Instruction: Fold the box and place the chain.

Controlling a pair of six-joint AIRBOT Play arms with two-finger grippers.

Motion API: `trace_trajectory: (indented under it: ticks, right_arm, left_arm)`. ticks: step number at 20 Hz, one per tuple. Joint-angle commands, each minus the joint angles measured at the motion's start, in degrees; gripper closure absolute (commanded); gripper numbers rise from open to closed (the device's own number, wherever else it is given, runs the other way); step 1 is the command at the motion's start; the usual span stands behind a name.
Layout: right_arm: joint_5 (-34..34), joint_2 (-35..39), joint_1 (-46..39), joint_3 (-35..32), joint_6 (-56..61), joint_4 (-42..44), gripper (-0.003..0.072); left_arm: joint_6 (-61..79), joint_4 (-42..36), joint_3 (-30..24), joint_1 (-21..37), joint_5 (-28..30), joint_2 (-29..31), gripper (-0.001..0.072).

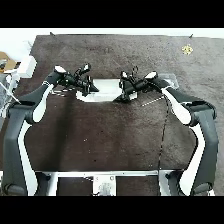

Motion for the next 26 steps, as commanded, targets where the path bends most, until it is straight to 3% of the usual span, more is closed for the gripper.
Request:
trace_trajectory:
  ticks: [1,13,14,16,17,26]
  right_arm:
    - [1.4,-0.9,0.0,1.1,0.7,0.2,0.0043]
    - [0.3,-1.3,-0.1,1.1,0.5,-1.3,0.0054]
    - [0.3,-1.4,-0.1,1.1,0.4,-1.3,0.0114]
    - [-0.3,-1.7,-0.1,1.1,0.4,-1.4,0.0131]
    - [-0.6,-1.7,-0.1,1.1,0.5,-1.3,0.0251]
    - [-1.7,-1.7,-0.1,1.1,0.5,-1.3,0.0230]
  left_arm:
    - [0.0,0.0,0.0,0.0,0.0,0.0,0.0698]
    - [0.0,0.0,0.0,0.0,0.0,0.0,0.0698]
    - [0.0,0.0,0.0,0.0,0.0,0.0,0.0698]
    - [0.0,0.0,0.0,0.0,0.0,0.0,0.0698]
    - [0.0,0.0,0.0,0.0,0.0,0.0,0.0699]
    - [0.0,0.0,0.0,0.0,0.0,0.0,0.0698]
